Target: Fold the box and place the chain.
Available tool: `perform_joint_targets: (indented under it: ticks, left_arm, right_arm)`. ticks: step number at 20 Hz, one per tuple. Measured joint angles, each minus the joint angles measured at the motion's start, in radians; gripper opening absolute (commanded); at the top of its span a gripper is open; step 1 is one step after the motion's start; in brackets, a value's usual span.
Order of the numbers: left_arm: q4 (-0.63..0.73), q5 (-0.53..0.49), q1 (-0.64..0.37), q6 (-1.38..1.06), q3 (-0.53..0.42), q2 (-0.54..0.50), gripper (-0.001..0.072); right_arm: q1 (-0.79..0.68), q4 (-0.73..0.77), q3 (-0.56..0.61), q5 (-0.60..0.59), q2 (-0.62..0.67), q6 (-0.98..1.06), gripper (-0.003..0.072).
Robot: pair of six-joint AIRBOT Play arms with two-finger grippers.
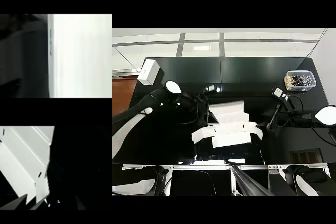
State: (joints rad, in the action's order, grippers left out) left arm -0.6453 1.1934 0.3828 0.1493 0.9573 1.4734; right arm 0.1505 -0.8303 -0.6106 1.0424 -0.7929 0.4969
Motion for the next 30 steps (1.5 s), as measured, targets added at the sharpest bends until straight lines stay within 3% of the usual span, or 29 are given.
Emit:
perform_joint_targets:
  ticks: [4,7,17,24,30]
  left_arm:
    - [-0.073,-0.201,0.066,-0.118,-0.034,-0.012,0.0027]
    - [-0.097,-0.265,0.088,-0.148,-0.041,0.003,0.0027]
    - [-0.113,-0.293,0.1,-0.17,-0.045,0.041,0.0027]
    - [-0.116,-0.294,0.1,-0.172,-0.045,0.043,0.0027]
    - [-0.117,-0.295,0.1,-0.172,-0.045,0.043,0.0028]
  right_arm:
    - [0.058,-0.012,0.02,-0.049,0.0,-0.106,0.0706]
    - [0.116,-0.016,0.067,-0.106,-0.002,-0.192,0.0706]
    - [0.241,-0.091,0.151,-0.225,-0.049,-0.341,0.0706]
    - [0.286,-0.045,0.154,-0.22,-0.168,-0.44,0.0705]
    - [0.372,0.001,0.154,-0.304,-0.234,-0.465,0.0705]
